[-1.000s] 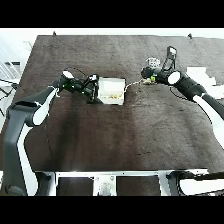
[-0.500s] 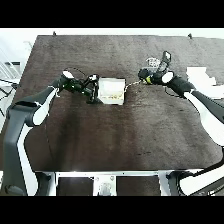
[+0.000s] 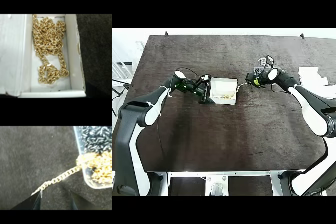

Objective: Fold the box and place the chain.

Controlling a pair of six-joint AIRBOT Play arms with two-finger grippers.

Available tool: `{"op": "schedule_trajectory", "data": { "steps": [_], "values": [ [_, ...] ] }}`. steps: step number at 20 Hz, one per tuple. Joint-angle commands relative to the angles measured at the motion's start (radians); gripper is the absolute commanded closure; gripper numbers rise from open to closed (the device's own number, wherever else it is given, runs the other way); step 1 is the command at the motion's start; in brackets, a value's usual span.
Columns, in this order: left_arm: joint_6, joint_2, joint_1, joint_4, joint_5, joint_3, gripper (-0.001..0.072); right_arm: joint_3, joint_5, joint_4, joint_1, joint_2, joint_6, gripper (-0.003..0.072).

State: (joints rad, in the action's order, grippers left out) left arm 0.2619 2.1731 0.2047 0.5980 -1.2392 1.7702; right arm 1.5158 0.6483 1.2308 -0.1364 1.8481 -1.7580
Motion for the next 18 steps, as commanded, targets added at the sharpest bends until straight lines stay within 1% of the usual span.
{"op": "schedule_trajectory", "data": {
  "steps": [1,3,4,6,7,9,11,12,16,18],
  "values": [
    [0.000,0.000,-0.001,0.000,-0.002,0.001,0.0229,0.087,0.135,0.038,0.002,0.007,0.170,0.0267],
    [0.000,0.000,-0.001,0.000,-0.002,0.001,0.0230,0.133,0.137,0.037,0.002,-0.002,0.282,0.0275],
    [0.000,0.000,-0.001,0.000,-0.002,0.001,0.0230,0.159,0.140,0.037,-0.003,-0.002,0.396,0.0283],
    [0.000,0.000,-0.001,0.000,-0.002,0.001,0.0230,0.198,0.163,0.038,-0.005,-0.001,0.606,0.0326],
    [0.000,0.000,-0.001,0.000,-0.002,0.001,0.0229,0.227,0.211,0.038,0.004,0.006,0.711,0.0326],
    [0.000,0.000,-0.001,0.000,-0.002,0.001,0.0229,0.303,0.356,0.035,0.030,0.044,0.851,0.0323],
    [0.000,0.000,-0.001,0.000,-0.002,0.001,0.0229,0.374,0.478,0.035,0.051,0.102,0.964,0.0321],
    [0.000,0.000,-0.001,0.000,-0.002,0.001,0.0229,0.396,0.513,0.043,0.054,0.128,1.014,0.0322],
    [0.000,0.000,-0.001,0.000,-0.002,0.001,0.0229,0.412,0.528,0.035,0.053,0.183,1.260,0.0334],
    [0.000,0.000,-0.001,0.000,-0.002,0.001,0.0229,0.414,0.520,0.026,0.053,0.194,1.334,0.0334]
  ]
}}
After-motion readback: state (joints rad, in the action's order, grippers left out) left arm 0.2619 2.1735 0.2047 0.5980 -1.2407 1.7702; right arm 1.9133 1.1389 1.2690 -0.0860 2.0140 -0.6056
